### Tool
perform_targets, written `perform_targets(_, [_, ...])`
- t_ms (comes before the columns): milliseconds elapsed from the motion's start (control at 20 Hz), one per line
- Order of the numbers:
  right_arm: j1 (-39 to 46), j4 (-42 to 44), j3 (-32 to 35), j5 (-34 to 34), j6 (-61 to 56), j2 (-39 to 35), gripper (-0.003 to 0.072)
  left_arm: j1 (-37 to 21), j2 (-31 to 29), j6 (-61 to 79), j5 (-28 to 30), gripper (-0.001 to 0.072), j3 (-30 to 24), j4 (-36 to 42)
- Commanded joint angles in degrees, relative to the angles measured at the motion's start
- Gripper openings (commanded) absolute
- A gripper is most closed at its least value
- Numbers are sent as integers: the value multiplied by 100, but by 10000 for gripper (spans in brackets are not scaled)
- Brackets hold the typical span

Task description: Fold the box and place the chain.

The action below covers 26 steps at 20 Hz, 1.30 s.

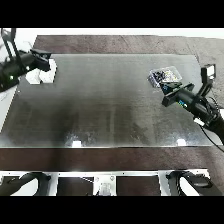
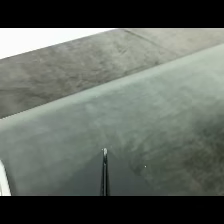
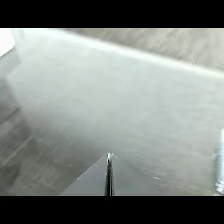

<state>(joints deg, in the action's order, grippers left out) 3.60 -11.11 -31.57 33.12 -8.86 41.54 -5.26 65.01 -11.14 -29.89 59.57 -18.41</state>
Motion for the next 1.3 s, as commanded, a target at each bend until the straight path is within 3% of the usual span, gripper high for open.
perform_targets(0, [0, -22, 651, -382, -144, -857, 0, 490, -1180, 844, 931, 13, -1565, 684])
perform_targets(200, [4, -26, 1722, -531, -144, -1676, 0, 494, -1766, 1886, 686, 13, -2973, 1609])
perform_targets(500, [4, -26, 2968, -573, -142, -2951, 0, 494, -2127, 4577, 234, 13, -4575, 4144])
perform_targets(600, [7, -46, 3099, -634, -144, -3150, 2, 494, -2127, 5066, 186, 16, -4732, 4564])
perform_targets(1250, [4, -39, 3169, -612, -144, -3167, 2, 494, -2127, 5056, 179, 19, -4734, 4559])
